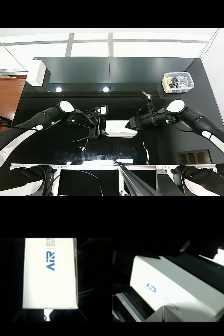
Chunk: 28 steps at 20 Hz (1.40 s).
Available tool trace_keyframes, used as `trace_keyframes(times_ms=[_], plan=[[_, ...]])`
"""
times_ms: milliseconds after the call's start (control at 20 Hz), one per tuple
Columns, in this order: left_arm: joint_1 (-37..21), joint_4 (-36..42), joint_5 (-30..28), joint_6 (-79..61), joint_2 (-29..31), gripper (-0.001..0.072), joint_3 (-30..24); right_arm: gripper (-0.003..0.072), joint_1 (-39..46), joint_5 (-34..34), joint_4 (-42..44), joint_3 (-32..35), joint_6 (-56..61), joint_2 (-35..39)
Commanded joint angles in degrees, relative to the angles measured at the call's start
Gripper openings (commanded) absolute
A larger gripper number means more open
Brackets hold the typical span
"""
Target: Fold the box and place the chain.
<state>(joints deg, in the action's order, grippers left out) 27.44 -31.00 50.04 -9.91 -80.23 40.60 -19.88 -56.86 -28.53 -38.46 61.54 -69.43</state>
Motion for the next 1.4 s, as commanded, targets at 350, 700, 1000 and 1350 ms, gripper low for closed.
trace_keyframes(times_ms=[350,700,1000,1350], plan=[[-1.6,-18.2,1.6,18.9,12.5,0.0719,0.0,0.0018,26.2,-17.4,-12.0,-6.2,2.8,21.0],[5.7,-11.5,-0.1,28.5,10.3,0.0713,6.8,0.0018,32.5,-16.2,-16.0,-6.1,3.0,21.5],[12.7,-11.4,-0.5,29.9,-2.6,0.0713,17.7,0.0018,32.5,-17.6,-16.1,-6.1,2.8,21.5],[12.9,-11.4,1.5,29.9,-4.7,0.0712,18.0,0.0019,32.5,-17.5,-16.0,-5.9,2.7,21.5]])
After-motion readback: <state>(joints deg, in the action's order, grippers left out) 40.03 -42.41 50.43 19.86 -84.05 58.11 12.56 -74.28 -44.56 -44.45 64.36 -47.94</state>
